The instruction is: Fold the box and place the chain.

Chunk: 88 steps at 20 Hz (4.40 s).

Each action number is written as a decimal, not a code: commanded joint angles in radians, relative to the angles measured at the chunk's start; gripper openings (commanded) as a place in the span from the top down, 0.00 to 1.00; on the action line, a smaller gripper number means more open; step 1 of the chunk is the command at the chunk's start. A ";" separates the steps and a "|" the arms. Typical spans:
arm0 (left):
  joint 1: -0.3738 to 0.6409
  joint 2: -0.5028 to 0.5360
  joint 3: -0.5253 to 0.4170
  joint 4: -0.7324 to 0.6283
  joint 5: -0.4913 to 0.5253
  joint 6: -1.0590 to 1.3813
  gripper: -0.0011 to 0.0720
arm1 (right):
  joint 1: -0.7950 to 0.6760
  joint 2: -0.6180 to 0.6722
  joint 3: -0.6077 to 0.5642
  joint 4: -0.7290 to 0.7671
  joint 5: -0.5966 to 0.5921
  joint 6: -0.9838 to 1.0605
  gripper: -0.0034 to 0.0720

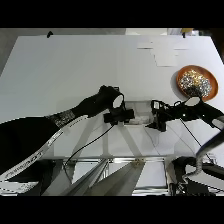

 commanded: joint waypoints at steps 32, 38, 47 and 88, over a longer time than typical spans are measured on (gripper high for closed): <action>-0.055 -0.187 0.237 0.109 -0.198 -0.017 0.88 | 0.001 0.000 0.000 0.000 0.000 0.000 0.25; -0.054 -0.189 0.237 0.097 -0.197 -0.023 0.98 | 0.001 0.000 0.000 -0.001 0.000 0.000 0.25; -0.011 -0.116 0.237 0.072 -0.217 0.029 0.45 | 0.001 0.000 0.000 -0.001 0.000 0.000 0.25; 0.246 0.122 -0.464 -0.843 0.344 2.753 0.02 | 0.001 0.000 0.000 -0.001 0.000 0.000 0.25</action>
